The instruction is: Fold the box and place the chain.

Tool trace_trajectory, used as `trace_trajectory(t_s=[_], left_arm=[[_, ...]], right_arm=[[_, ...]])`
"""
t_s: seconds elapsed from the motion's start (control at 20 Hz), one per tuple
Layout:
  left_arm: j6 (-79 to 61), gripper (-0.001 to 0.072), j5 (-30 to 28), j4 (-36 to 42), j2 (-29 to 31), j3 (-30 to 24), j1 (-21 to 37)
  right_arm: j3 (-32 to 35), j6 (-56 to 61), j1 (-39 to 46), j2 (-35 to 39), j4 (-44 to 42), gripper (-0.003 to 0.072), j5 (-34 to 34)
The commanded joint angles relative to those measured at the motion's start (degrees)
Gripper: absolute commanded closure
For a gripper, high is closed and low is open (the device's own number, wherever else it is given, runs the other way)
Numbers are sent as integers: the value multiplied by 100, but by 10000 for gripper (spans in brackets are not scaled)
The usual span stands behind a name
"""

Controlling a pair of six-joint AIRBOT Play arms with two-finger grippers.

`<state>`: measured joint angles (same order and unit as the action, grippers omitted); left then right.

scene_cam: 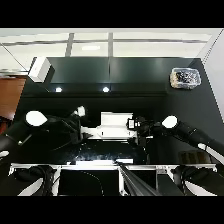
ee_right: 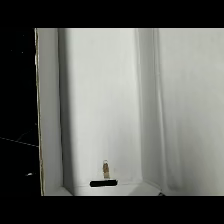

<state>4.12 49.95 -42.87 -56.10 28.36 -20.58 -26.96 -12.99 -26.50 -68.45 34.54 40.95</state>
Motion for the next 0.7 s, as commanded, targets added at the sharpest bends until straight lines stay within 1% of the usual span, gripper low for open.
trace_trajectory(t_s=[0.0,0.1,0.15,0.2,0.25,0.35,0.4,0.65], left_arm=[[-651,25,-844,55,-490,-52,-640],[-651,25,-1141,420,-723,-48,-817],[-651,26,-1141,557,-817,-35,-863],[-649,70,-1095,634,-883,-35,-876],[-649,210,-1023,632,-922,-35,-876],[-649,344,-933,658,-938,-35,-876],[-649,381,-918,721,-938,-35,-876],[-656,383,-931,1106,-940,-35,-981]], right_arm=[[2,2,-4,-2,-2,497,0],[2,2,-4,-2,-2,497,0],[2,2,-4,-2,0,497,0],[2,2,-4,-2,0,497,0],[0,2,-4,-2,-2,498,0],[2,4,-4,-2,-2,497,0],[0,4,-4,-2,0,497,0],[0,7,-4,-2,0,497,-4]])
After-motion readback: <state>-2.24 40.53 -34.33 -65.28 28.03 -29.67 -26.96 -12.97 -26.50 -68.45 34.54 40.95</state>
